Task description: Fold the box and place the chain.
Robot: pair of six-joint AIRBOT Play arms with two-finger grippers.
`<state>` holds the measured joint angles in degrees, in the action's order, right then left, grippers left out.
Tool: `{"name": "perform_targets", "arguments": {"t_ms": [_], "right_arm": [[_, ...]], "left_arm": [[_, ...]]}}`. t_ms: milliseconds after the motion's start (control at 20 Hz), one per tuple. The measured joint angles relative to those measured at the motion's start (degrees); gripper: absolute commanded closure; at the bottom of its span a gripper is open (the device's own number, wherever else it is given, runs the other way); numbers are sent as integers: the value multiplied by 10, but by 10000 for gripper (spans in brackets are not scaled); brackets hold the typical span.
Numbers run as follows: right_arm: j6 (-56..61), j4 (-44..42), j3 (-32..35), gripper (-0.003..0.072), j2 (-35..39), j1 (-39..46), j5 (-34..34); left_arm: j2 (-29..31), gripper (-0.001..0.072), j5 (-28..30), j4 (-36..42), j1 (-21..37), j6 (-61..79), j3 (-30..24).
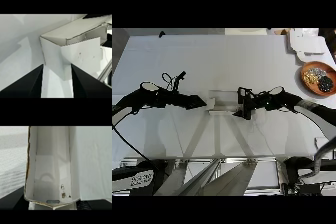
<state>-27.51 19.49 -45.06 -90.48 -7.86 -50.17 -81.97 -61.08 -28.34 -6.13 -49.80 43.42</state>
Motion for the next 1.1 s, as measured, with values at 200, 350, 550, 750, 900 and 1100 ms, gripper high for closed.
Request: {"name": "perform_targets", "arguments": {"t_ms": [200, 350, 550, 750, 900, 1100], "right_arm": [[0, 0, 0, 170, 0, 0, 0], [0, 0, 0, 170, 0, 0, 0], [0, 0, 0, 170, 0, 0, 0], [0, 0, 0, 170, 0, 0, 0], [0, 0, 0, 170, 0, 0, 0], [0, 0, 0, 170, 0, 0, 0]], "left_arm": [[0, 308, 2, 8, -1, 15, 0], [0, 308, 13, 14, -12, 19, 0], [0, 309, 30, 20, -36, 29, 0], [0, 310, 43, 28, -44, 35, 0], [0, 310, 47, 48, -46, 36, 0], [0, 308, 59, 50, -54, 37, 0]]}}
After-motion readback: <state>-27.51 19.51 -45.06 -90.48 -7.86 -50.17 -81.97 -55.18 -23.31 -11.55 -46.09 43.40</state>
